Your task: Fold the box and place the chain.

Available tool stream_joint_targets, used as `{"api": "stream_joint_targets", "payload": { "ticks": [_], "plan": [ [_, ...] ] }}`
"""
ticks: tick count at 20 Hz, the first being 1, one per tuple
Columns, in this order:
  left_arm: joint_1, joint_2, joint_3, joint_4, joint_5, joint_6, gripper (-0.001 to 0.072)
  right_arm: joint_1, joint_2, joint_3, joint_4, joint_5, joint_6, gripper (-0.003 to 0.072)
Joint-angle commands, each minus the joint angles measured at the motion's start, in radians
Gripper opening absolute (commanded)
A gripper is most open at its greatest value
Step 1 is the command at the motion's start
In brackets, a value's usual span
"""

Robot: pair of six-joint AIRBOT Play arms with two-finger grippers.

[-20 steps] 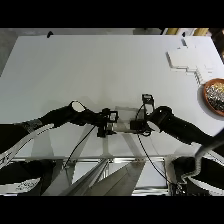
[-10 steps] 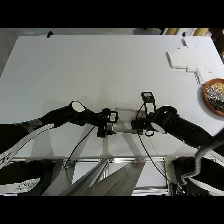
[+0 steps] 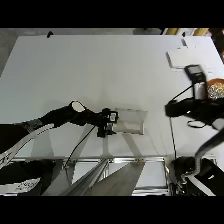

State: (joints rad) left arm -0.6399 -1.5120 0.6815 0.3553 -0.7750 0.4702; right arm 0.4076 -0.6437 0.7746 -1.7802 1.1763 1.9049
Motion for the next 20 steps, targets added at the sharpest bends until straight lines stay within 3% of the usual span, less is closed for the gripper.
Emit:
{"api": "stream_joint_targets", "payload": {
  "ticks": [1, 4, 7, 8, 11, 20],
  "plan": [
    [0.000, 0.001, 0.001, 0.000, 0.000, -0.001, 0.0402, -0.362, -0.008, 0.032, -0.090, -0.070, -0.284, 0.0265],
    [0.000, 0.001, 0.001, 0.000, 0.000, -0.001, 0.0402, -0.723, -0.207, 0.093, -0.043, -0.161, -0.388, 0.0245],
    [0.000, 0.001, 0.001, 0.000, 0.000, -0.001, 0.0402, -0.937, -0.402, 0.147, -0.005, -0.255, -0.408, 0.0219],
    [0.000, 0.001, 0.001, 0.000, 0.000, -0.001, 0.0402, -0.972, -0.442, 0.147, -0.002, -0.292, -0.447, 0.0173],
    [0.000, 0.001, 0.001, 0.000, 0.000, -0.001, 0.0402, -1.031, -0.536, 0.147, -0.002, -0.378, -0.478, 0.0168],
    [0.000, 0.001, 0.001, 0.000, 0.000, -0.001, 0.0402, -1.065, -0.706, 0.147, -0.003, -0.437, -0.528, 0.0158]
  ]
}}
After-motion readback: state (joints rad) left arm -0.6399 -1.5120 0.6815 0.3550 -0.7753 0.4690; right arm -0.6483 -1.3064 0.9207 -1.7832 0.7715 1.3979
